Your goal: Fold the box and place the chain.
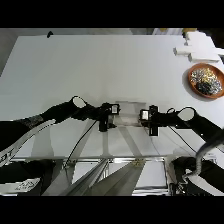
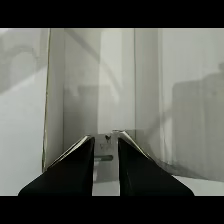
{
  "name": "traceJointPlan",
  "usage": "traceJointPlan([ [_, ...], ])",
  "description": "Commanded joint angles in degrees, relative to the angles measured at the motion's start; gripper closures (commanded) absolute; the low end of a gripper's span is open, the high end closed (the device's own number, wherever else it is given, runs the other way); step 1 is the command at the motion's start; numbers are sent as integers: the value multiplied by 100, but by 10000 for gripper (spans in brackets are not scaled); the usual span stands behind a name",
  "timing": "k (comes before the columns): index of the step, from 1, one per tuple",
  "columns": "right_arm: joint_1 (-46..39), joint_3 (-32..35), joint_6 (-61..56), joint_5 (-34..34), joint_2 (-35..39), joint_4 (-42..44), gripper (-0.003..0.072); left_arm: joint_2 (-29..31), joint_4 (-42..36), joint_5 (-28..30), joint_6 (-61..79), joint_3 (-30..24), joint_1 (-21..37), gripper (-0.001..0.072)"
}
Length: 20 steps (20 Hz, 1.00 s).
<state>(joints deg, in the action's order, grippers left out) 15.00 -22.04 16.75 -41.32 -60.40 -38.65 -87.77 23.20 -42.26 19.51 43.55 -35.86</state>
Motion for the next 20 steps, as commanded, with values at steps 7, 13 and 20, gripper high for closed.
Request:
traceJointPlan([
  [7,70,4,-455,166,37,-52,350,4,-7,2,-2,2,4,437],
  [13,-50,4,-3842,144,1438,-2085,520,4,-4,2,-2,2,4,437],
  [20,-1093,4,-6712,0,2378,-2476,670,4,-4,4,-2,2,4,437],
])
